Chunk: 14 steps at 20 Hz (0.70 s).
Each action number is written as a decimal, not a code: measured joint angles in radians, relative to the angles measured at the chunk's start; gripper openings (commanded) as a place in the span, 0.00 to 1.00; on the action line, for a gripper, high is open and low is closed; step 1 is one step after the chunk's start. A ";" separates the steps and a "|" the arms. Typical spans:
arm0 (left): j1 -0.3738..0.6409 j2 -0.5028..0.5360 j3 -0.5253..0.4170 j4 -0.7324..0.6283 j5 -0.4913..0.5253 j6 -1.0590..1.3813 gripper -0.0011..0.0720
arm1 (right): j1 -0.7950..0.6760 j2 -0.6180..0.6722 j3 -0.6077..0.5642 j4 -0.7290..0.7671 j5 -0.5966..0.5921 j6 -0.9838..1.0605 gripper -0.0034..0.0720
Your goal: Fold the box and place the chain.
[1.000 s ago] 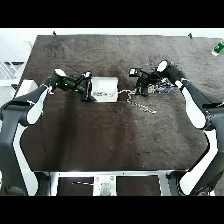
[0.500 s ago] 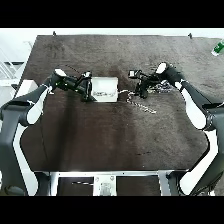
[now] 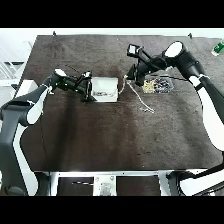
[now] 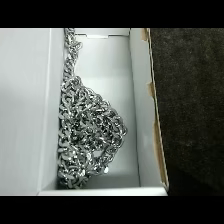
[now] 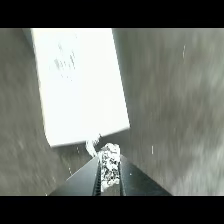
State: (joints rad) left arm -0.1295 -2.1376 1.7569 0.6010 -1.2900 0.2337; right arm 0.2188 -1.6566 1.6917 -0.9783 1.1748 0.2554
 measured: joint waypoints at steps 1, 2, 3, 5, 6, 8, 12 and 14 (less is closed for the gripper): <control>0.000 0.000 0.000 0.000 0.000 0.000 0.71 | 0.020 0.013 0.003 0.003 -0.002 0.000 0.06; 0.000 0.000 0.000 0.000 0.000 0.000 0.71 | 0.041 0.023 0.006 0.008 -0.010 -0.001 0.05; 0.000 0.000 0.000 0.000 0.000 0.000 0.71 | 0.061 0.032 0.010 0.015 -0.028 -0.001 0.05; 0.000 0.000 0.000 0.000 0.000 0.000 0.71 | 0.100 0.038 0.012 0.018 -0.081 -0.003 0.05; 0.000 0.000 0.000 0.000 0.000 0.000 0.71 | 0.114 0.039 0.013 0.020 -0.111 -0.003 0.05; 0.000 0.000 0.000 0.000 0.000 0.000 0.71 | 0.142 0.031 0.014 0.024 -0.166 -0.004 0.05; 0.000 0.000 0.000 0.000 0.000 0.000 0.71 | 0.174 -0.041 0.014 0.025 -0.226 -0.007 0.06; 0.000 0.000 0.000 0.000 0.000 0.000 0.71 | 0.184 -0.089 0.014 0.026 -0.238 -0.007 0.27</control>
State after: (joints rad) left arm -0.1299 -2.1376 1.7569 0.6010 -1.2900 0.2333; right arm 0.4026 -1.7458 1.7058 -0.9520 0.9367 0.2481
